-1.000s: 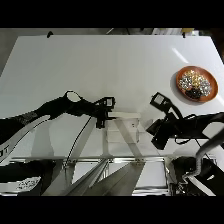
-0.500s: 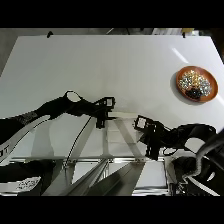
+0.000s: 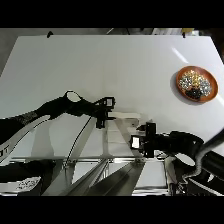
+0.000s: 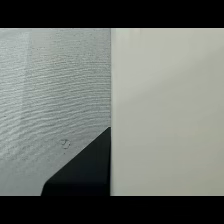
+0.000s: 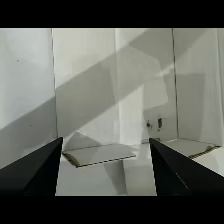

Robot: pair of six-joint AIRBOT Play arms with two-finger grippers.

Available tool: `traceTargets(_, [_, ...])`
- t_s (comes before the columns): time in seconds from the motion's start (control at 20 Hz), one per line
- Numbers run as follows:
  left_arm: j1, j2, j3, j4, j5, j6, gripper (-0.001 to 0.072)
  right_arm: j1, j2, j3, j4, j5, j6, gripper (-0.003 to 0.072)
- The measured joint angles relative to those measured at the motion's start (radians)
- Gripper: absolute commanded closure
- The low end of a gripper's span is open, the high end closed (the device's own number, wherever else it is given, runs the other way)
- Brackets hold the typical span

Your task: Fold the box and place the chain.

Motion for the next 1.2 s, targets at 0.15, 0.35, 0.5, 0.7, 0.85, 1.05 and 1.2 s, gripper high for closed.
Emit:
traceTargets(0.15, [0.000,0.000,0.000,0.000,0.000,0.000,0.0701,0.008,-0.008,-0.040,-0.024,-0.068,-0.033,0.0090])
traceTargets(0.35, [0.000,0.000,0.000,0.000,0.000,0.000,0.0701,0.012,-0.035,-0.060,-0.036,-0.119,-0.084,0.0090])
traceTargets(0.5, [0.000,0.000,0.000,0.000,0.000,0.000,0.0701,0.038,-0.045,-0.065,-0.041,-0.134,-0.103,0.0090])
traceTargets(0.7, [0.000,0.000,0.000,0.000,-0.001,0.000,0.0701,0.107,-0.048,-0.067,-0.035,-0.134,-0.099,0.0091])
traceTargets(0.85, [0.000,0.000,0.000,0.000,0.000,0.000,0.0701,0.128,-0.049,-0.068,-0.034,-0.132,-0.098,0.0095])
traceTargets(1.05, [0.000,0.000,0.000,0.000,0.000,0.000,0.0701,0.090,-0.049,-0.067,-0.039,-0.132,-0.119,0.0104])
traceTargets(1.2, [0.000,0.000,0.000,0.000,0.000,0.000,0.0701,0.024,-0.049,-0.056,-0.039,-0.124,-0.126,0.0104])
